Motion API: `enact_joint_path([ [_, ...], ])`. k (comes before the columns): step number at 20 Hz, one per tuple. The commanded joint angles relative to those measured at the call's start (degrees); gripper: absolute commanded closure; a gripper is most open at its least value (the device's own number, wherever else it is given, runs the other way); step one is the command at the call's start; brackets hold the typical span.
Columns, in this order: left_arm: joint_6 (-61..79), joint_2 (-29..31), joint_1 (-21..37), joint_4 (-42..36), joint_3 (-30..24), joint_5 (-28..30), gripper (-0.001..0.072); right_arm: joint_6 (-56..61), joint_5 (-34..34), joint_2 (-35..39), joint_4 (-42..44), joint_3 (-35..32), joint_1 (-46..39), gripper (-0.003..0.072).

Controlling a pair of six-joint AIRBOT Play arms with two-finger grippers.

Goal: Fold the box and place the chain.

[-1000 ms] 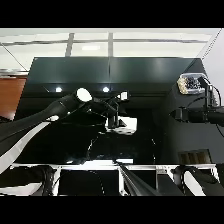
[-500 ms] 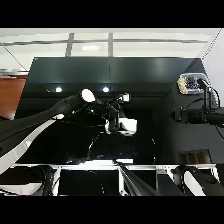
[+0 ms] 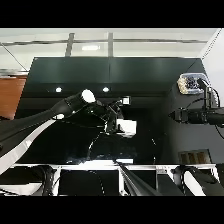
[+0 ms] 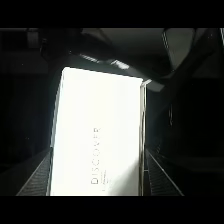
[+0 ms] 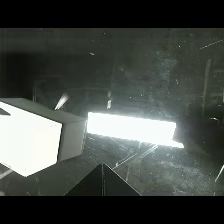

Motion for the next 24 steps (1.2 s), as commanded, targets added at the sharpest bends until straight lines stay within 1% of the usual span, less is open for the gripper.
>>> enact_joint_path([
  [1, 0.90, -0.04, -0.52, 2.25, 0.02, -0.42, -0.0008, 0.02, -0.02, 0.04, 0.00, -0.02, -0.02, 0.0672],
  [3, 0.87, -0.04, -2.23, 6.36, 0.02, 0.17, -0.0008, 0.02, -0.02, 0.04, 0.00, -0.02, -0.02, 0.0672],
  [5, 0.83, -0.04, -4.59, 10.38, -0.02, 3.43, -0.0008, 0.02, -0.02, 0.04, 0.00, -0.02, -0.02, 0.0672],
  [8, 0.83, -0.22, -7.78, 12.09, -0.11, 10.58, -0.0008, 0.02, -0.04, 0.04, 0.00, -0.02, -0.02, 0.0672],
  [10, 0.83, -0.22, -8.90, 12.11, -0.11, 13.05, 0.0001, 0.02, -0.04, 0.04, 0.02, -0.02, -0.02, 0.0672],
  [11, 0.81, -0.20, -9.09, 12.13, -0.11, 13.09, 0.0052, 0.02, -0.07, 0.04, 0.00, -0.02, -0.02, 0.0672],
  [13, -1.01, 0.26, -9.07, 13.70, -0.02, 11.87, 0.0355, 0.04, -0.07, 0.04, 0.02, -0.02, -0.02, 0.0672],
  [14, -5.11, 1.07, -8.79, 16.70, -0.02, 11.72, 0.0430, 0.04, -0.02, 0.04, 0.00, -0.02, -0.02, 0.0672],
  [15, -10.10, 2.21, -7.93, 20.06, -0.02, 11.41, 0.0466, 0.04, 0.02, 0.04, 0.02, -0.02, -0.02, 0.0672],
  [16, -15.37, 3.82, -6.21, 24.24, -0.04, 10.64, 0.0491, 0.04, 0.00, 0.04, 0.00, -0.02, -0.02, 0.0672],
  [17, -19.76, 5.44, -3.76, 28.09, -0.04, 9.73, 0.0491, 0.07, 0.00, 0.04, 0.02, -0.02, -0.02, 0.0672],
  [19, -28.74, 8.85, 3.96, 35.91, -0.04, 8.50, 0.0491, 0.11, -0.02, 0.04, 0.02, -0.02, -0.02, 0.0672],
  [21, -37.53, 11.41, 14.78, 41.51, -0.02, 8.39, 0.0490, 0.26, -0.07, 0.04, 0.02, -0.02, -0.02, 0.0672],
  [23, -42.86, 11.61, 27.89, 43.45, 1.18, 8.55, 0.0490, 0.74, -0.07, 0.04, 0.11, -0.02, -0.02, 0.0672],
  [24, -44.68, 10.88, 33.97, 43.41, 2.80, 8.52, 0.0490, 0.74, 0.00, 0.04, 0.26, -0.02, -0.02, 0.0672],
])
